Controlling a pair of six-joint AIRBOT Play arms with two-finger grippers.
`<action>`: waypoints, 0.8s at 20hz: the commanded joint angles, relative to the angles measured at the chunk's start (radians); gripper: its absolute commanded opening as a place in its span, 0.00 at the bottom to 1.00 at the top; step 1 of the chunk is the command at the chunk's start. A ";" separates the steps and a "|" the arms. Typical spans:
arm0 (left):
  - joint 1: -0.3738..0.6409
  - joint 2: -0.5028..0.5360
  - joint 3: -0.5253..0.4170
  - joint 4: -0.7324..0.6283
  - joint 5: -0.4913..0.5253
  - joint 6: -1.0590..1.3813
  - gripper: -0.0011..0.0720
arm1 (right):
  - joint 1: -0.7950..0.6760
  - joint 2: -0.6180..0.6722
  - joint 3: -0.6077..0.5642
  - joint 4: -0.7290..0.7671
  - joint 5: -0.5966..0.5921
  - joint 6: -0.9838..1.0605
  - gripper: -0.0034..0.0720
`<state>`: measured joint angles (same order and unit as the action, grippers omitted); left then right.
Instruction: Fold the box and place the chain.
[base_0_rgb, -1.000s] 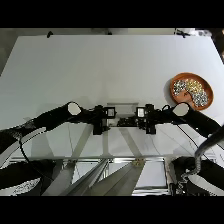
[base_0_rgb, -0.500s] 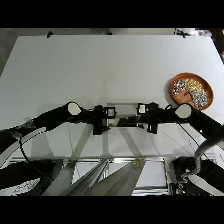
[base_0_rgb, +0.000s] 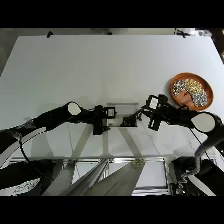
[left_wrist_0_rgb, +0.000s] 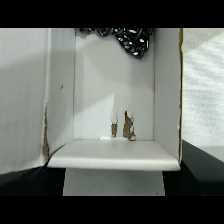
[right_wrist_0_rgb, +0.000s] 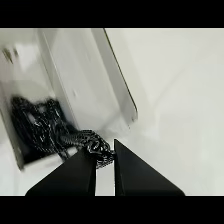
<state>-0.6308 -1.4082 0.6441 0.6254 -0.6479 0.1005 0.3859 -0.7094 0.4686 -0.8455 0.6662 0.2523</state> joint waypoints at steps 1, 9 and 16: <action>0.000 0.001 0.000 0.000 0.000 0.000 0.30 | 0.088 0.055 0.001 0.162 -0.048 0.014 0.06; 0.000 0.001 0.000 0.000 0.000 0.000 0.30 | 0.241 -0.056 0.001 0.438 -0.188 0.014 0.06; 0.000 0.001 0.000 0.000 0.000 0.000 0.30 | 0.243 -0.274 0.001 0.448 -0.193 0.150 0.06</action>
<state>-0.6308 -1.4082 0.6441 0.6254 -0.6476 0.1005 0.6250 -0.9066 0.4690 -0.4114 0.4797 0.3355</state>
